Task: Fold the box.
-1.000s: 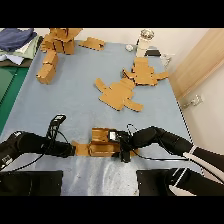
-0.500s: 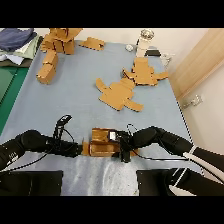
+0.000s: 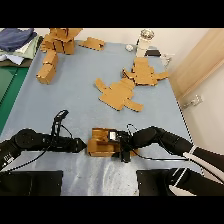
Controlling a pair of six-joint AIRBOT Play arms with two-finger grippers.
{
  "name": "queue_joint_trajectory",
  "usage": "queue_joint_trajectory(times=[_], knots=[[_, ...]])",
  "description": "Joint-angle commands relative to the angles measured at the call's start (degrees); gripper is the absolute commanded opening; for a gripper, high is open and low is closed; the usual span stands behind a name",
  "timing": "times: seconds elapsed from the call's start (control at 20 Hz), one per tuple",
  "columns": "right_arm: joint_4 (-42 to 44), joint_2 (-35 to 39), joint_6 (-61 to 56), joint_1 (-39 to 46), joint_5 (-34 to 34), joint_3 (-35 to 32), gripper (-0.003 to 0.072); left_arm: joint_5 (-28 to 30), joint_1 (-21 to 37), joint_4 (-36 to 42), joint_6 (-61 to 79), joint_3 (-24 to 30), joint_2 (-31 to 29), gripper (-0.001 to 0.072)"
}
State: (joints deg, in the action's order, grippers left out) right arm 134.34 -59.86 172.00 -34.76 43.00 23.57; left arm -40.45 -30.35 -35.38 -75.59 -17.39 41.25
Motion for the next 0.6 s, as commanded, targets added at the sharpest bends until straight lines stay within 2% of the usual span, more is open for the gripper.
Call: queue_joint_trajectory(times=[0.0, 0.25, 0.3, 0.35, 0.55], knots=[[0.02, 0.04, -0.02, 0.02, -0.02, 0.04, 0.0478, -0.76, 2.82, -0.83, -0.50, -0.09, -0.17, 0.0304], [0.00, 0.04, -0.02, 0.00, -0.02, 0.04, 0.0478, -4.70, 5.22, -0.07, -0.46, -0.11, -0.17, 0.0309], [0.00, 0.04, -0.02, 0.00, -0.02, 0.04, 0.0478, -5.20, 5.22, 0.52, -0.26, -0.09, -0.17, 0.0367], [0.00, 0.04, -0.02, 0.00, -0.02, 0.04, 0.0478, -5.31, 5.20, 1.40, -0.26, -0.09, -0.17, 0.0495], [0.00, 0.04, -0.02, 0.02, -0.02, 0.04, 0.0478, -6.67, 5.18, 3.50, 1.14, -0.09, -0.17, 0.0493]])
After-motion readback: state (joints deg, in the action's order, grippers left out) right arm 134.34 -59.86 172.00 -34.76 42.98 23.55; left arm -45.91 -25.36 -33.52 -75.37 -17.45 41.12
